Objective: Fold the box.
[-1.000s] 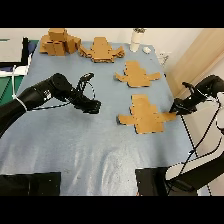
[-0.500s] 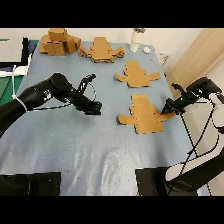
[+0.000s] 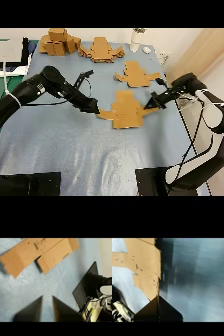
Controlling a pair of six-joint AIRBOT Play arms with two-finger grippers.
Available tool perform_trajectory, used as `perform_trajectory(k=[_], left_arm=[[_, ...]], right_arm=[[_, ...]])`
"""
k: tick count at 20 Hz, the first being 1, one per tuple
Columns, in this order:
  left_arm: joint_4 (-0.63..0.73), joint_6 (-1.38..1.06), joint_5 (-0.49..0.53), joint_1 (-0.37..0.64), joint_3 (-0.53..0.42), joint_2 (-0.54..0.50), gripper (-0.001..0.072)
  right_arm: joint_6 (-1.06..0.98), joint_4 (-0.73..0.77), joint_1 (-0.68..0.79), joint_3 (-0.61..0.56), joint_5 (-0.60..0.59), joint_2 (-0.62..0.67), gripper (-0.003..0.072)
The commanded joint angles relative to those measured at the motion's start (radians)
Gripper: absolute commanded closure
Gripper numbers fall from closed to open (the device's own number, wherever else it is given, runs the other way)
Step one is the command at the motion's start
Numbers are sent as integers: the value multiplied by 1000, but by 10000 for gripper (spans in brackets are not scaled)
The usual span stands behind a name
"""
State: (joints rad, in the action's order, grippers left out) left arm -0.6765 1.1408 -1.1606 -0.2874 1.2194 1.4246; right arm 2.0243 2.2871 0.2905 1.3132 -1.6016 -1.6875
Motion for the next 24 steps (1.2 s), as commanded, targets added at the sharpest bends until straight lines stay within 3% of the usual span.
perform_trajectory(k=[1,7,11,15,19,24], left_arm=[[29,-26,-70,72,21,-6,172],[13,-54,-118,182,20,-5,171],[-62,-51,-131,241,7,2,172],[-85,-51,-115,301,-64,28,173],[-58,-80,-72,315,-125,101,172],[18,-135,-64,288,-126,202,172]], right_arm=[[-69,136,-137,-60,97,26,682],[-90,170,-390,-322,342,174,683],[-40,159,-463,-496,488,297,683],[43,140,-500,-636,578,450,683],[109,120,-571,-682,607,512,683],[112,95,-674,-682,658,521,683]])
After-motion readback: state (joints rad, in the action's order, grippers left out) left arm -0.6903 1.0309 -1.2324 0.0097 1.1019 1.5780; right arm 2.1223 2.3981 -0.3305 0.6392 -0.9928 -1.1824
